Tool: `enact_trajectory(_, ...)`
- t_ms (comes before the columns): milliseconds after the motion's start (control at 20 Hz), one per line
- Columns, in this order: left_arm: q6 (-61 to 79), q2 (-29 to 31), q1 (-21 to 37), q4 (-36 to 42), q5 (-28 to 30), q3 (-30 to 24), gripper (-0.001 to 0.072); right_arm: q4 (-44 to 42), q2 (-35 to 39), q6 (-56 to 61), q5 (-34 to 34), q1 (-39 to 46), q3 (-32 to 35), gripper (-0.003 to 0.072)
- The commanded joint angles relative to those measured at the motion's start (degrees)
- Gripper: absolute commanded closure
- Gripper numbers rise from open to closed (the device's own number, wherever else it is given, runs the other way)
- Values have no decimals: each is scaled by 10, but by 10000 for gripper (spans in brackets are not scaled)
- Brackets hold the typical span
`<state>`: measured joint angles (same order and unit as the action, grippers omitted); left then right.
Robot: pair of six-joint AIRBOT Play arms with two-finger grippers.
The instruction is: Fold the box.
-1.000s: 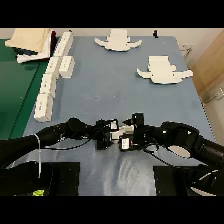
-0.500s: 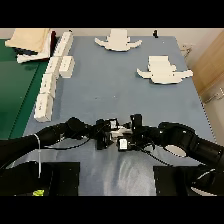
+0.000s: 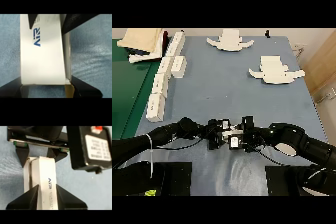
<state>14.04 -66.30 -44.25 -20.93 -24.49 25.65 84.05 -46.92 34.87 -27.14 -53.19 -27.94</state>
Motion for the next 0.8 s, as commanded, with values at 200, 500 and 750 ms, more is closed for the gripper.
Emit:
enact_trajectory(200,-2,0,0,1,-1,0,185,-50,2,0,-18,0,0,276)
enact_trajectory(500,-1,0,0,1,-1,0,185,-59,6,1,-29,0,0,276)
enact_trajectory(750,-2,0,0,1,-1,0,185,-81,6,2,-37,0,-1,110)
